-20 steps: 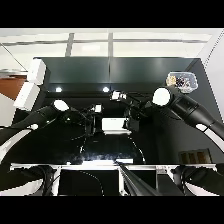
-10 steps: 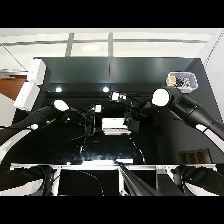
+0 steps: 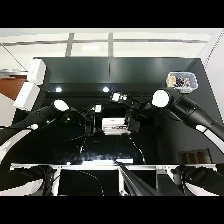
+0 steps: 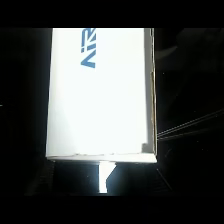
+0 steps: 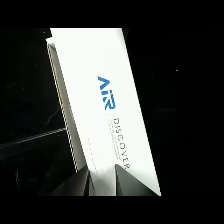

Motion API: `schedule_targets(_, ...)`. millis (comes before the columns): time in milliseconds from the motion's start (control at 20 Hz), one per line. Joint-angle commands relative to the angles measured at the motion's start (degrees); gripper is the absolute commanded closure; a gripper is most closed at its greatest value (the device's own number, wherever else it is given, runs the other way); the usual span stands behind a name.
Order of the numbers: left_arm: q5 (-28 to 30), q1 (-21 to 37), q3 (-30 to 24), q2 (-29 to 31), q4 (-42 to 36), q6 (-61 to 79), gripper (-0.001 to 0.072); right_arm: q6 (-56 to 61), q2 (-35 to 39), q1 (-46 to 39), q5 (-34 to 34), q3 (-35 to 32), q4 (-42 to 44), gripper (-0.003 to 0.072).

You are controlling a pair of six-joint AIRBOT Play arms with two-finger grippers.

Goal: Fold the box and place the chain.

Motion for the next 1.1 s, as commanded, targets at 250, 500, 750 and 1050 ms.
schedule_targets(250, -0.02, 0.0, 0.04, -0.02, 0.0, 0.0, 0.031, 0.76, -0.04, 0.04, -0.57, -0.26, -0.02, 0.0556)
schedule_targets(500, -0.02, 0.0, 0.04, -0.02, 0.02, 0.0, 0.031, 0.79, -0.07, 0.04, -0.13, -0.37, -0.02, 0.0537)
schedule_targets(750, -0.02, 0.0, 0.04, -0.02, 0.02, 0.0, 0.031, 0.79, -0.07, 0.04, -0.17, -1.07, 0.02, 0.0537)
schedule_targets(1050, -0.02, 0.0, 0.04, -0.02, 0.02, 0.0, 0.031, 1.18, -0.04, 0.04, -0.13, -1.84, 0.42, 0.0537)
